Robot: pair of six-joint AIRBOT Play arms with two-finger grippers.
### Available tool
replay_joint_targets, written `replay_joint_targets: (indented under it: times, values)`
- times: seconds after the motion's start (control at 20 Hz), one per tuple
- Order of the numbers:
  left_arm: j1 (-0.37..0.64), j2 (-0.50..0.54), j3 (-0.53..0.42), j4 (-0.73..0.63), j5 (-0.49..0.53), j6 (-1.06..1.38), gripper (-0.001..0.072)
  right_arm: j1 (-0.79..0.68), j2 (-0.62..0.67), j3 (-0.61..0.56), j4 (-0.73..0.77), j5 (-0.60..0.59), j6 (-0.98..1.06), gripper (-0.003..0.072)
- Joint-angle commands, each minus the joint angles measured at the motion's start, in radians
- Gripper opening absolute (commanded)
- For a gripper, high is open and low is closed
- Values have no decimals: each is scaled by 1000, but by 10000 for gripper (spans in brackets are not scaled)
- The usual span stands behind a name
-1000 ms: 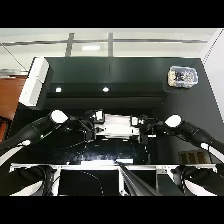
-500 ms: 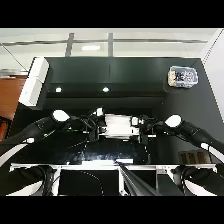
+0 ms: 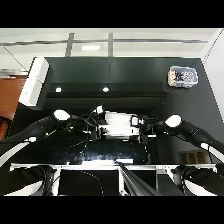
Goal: Fold the box and place the chain.
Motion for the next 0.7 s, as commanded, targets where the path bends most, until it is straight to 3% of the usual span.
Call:
replay_joint_targets:
  times: [0.0, 0.05, 0.1, 0.15, 0.2, 0.25, 0.3, 0.35, 0.4, 0.65]
  values:
    - [-2, -1, 1, -3, 1, 0, 410, 0, -1, 0, 0, 0, 0, 539]
    - [-7, -1, 2, 6, 2, 0, 336, 0, -1, 0, 0, 0, 0, 539]
    - [-18, -1, 3, 18, 3, 0, 348, 0, -1, 0, 0, 0, 0, 539]
    - [-32, 0, 4, 35, 9, -1, 489, 0, -1, 0, 0, 0, 0, 539]
    - [-43, -1, 6, 53, 10, -1, 555, 0, -1, 0, 0, 0, 0, 539]
    - [-52, 0, 7, 69, 13, -5, 488, 0, -1, 0, 0, 0, 0, 539]
    - [-56, 0, 8, 76, 13, -6, 238, 0, -1, 0, 0, 0, 0, 539]
    - [-55, 2, 8, 77, 9, -11, 90, 0, -1, 0, 0, 0, 0, 539]
    - [-47, 7, 8, 79, 3, -19, 27, 0, -1, 0, 0, 0, 0, 539]
    - [83, 163, 8, 257, -106, -256, 25, 0, -1, 0, 0, -1, 0, 539]
